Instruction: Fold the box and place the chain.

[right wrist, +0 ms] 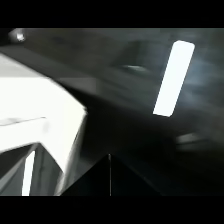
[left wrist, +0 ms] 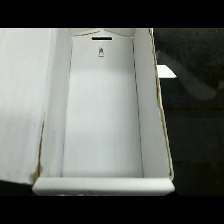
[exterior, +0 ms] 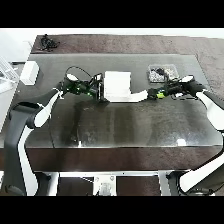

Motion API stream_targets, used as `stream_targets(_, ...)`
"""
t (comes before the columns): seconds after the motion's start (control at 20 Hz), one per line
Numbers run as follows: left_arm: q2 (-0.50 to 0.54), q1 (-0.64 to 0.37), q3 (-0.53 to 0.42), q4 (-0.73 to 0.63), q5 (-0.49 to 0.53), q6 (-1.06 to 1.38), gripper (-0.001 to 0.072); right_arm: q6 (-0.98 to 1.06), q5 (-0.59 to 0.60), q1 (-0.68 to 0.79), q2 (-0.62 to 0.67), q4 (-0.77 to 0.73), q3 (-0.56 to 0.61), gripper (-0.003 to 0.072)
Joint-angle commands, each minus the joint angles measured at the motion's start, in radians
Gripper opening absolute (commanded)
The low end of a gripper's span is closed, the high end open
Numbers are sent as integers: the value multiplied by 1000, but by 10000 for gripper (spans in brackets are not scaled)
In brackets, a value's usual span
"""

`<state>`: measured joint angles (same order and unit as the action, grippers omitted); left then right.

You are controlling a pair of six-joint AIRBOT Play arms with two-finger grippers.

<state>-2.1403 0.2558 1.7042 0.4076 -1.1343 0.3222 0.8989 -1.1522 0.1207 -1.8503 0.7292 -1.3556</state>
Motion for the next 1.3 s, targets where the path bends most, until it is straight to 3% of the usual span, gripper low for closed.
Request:
stream_targets(0.0,1,-1,0,0,0,0,328,6,-17,-65,-17,-31,-33,0)
stream_targets(0.25,1,-1,0,0,0,0,328,34,-108,-84,-17,-41,-167,0)
stream_targets(0.45,1,-1,0,0,-1,0,328,43,-159,-88,-16,-41,-204,3)
stream_targets(0.5,1,-1,0,0,-1,0,328,43,-161,-89,-17,-41,-204,52)
stream_targets(0.55,1,-1,0,0,-1,0,329,43,-163,-92,-17,-41,-204,157)
stream_targets(0.65,1,-1,0,0,-1,0,328,43,-166,-102,-17,-40,-204,198)
stream_targets(0.75,1,-1,0,0,-1,0,328,43,-165,-109,-17,-38,-204,303)
stream_targets(1.1,1,-1,0,0,-1,0,328,43,-165,-122,-17,-35,-205,439)
stream_targets(1.25,1,-1,0,0,-1,0,328,45,-142,-137,-17,16,-214,444)
